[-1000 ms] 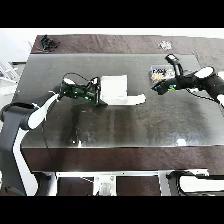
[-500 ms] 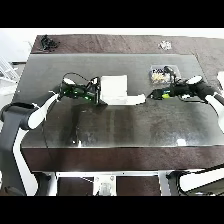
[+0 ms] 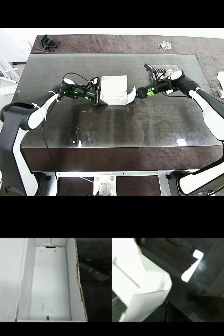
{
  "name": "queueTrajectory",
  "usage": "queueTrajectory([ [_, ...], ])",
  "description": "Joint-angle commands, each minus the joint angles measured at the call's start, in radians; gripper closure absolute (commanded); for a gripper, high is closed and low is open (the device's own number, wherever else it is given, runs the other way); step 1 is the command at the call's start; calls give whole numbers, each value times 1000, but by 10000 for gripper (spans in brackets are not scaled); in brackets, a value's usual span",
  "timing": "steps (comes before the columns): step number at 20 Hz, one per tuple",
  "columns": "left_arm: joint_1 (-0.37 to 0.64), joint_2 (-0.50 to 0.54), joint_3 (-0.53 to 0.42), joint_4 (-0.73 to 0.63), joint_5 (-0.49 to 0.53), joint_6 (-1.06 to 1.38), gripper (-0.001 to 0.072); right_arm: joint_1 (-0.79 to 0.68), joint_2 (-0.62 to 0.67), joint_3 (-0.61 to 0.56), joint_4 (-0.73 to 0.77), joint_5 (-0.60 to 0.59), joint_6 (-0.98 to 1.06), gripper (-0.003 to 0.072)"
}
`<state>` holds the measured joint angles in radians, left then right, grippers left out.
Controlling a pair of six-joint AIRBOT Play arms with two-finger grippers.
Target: Fold the box and place the chain.
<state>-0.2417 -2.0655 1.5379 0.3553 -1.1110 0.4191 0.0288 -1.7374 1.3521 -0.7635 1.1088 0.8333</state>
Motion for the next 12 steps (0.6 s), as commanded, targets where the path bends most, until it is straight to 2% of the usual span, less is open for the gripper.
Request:
queueTrajectory([
  [1,1,0,0,0,0,0,357,7,-3,106,-3,73,1,675],
  [5,1,0,0,0,1,0,357,19,-3,139,-4,103,1,673],
  [6,1,0,0,0,0,0,357,23,-4,138,-4,106,1,657],
  [7,1,0,0,0,0,0,357,24,-7,138,-3,106,1,591],
  [11,1,1,0,0,0,0,357,25,-24,131,-48,116,2,587],
  [12,1,0,0,0,0,0,357,25,-26,126,-82,116,11,541],
])
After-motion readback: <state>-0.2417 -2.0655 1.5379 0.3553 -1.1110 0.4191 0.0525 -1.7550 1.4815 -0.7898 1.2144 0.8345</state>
